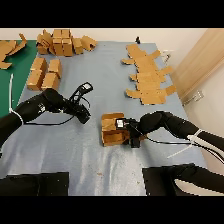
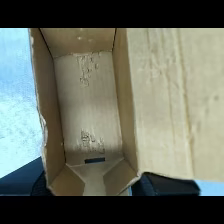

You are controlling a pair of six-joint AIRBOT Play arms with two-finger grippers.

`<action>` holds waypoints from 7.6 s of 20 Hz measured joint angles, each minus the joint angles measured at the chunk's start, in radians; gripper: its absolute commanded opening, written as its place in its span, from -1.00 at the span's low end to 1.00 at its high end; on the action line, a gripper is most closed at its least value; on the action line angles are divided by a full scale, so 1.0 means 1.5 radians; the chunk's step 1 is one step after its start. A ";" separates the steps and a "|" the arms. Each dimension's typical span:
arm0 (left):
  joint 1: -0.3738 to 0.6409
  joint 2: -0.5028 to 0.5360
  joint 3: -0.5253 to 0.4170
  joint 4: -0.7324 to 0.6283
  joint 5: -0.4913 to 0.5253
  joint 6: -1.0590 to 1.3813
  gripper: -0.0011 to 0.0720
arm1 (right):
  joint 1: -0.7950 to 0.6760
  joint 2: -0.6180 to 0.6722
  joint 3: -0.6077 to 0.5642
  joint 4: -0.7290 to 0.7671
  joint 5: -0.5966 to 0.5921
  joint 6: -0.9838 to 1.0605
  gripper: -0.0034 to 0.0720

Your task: Fold the box.

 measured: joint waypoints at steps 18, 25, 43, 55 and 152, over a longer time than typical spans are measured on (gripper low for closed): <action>-0.190 0.098 -0.176 -0.091 0.075 0.272 0.93 | 0.000 0.000 0.000 -0.005 0.002 0.000 0.65; -0.217 0.098 -0.178 -0.091 0.079 0.249 0.93 | 0.000 0.000 0.000 -0.005 0.002 0.000 0.65; -0.221 0.072 -0.178 -0.128 0.098 0.234 0.93 | 0.000 0.000 0.000 -0.005 0.002 0.000 0.65; -0.256 0.052 -0.178 -0.131 0.136 0.236 0.92 | 0.000 0.000 0.000 -0.005 0.002 0.000 0.65; -0.154 0.068 -0.176 -0.043 0.007 0.259 0.43 | -0.104 0.196 0.001 0.003 -0.295 0.207 1.00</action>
